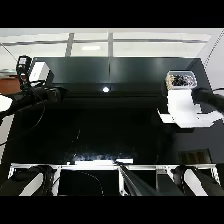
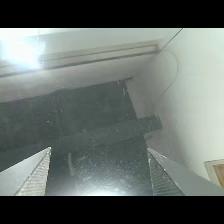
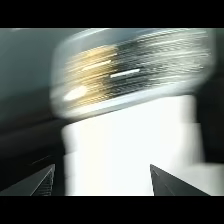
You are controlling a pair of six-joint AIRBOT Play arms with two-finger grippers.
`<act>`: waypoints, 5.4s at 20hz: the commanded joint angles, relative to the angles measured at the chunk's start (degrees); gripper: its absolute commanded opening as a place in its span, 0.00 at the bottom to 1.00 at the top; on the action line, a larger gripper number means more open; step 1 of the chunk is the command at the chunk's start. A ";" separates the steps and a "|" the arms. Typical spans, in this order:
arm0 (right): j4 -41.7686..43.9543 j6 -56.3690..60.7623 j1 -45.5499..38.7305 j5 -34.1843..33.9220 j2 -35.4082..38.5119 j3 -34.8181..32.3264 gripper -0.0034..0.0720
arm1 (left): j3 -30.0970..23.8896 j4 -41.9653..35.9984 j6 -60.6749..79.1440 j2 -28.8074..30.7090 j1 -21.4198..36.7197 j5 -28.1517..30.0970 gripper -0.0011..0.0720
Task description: Fold the box and place the chain.
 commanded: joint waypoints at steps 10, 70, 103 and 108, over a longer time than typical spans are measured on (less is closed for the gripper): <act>0.83 -3.82 -32.65 52.96 -44.89 35.23 0.97 | 0.00 0.02 -0.02 -0.04 -0.11 0.74 0.98; 34.16 -6.38 45.38 -8.00 6.71 -21.07 0.10 | 11.54 -31.01 25.27 -44.26 -12.79 -36.76 0.96; 32.39 -6.40 45.38 -6.86 6.71 -21.09 0.10 | 11.91 -28.17 34.47 -44.33 -14.25 -34.12 0.15; 31.08 -6.16 44.81 -6.51 6.73 -21.00 0.89 | 12.02 -27.21 34.97 -44.30 -13.94 -34.99 0.05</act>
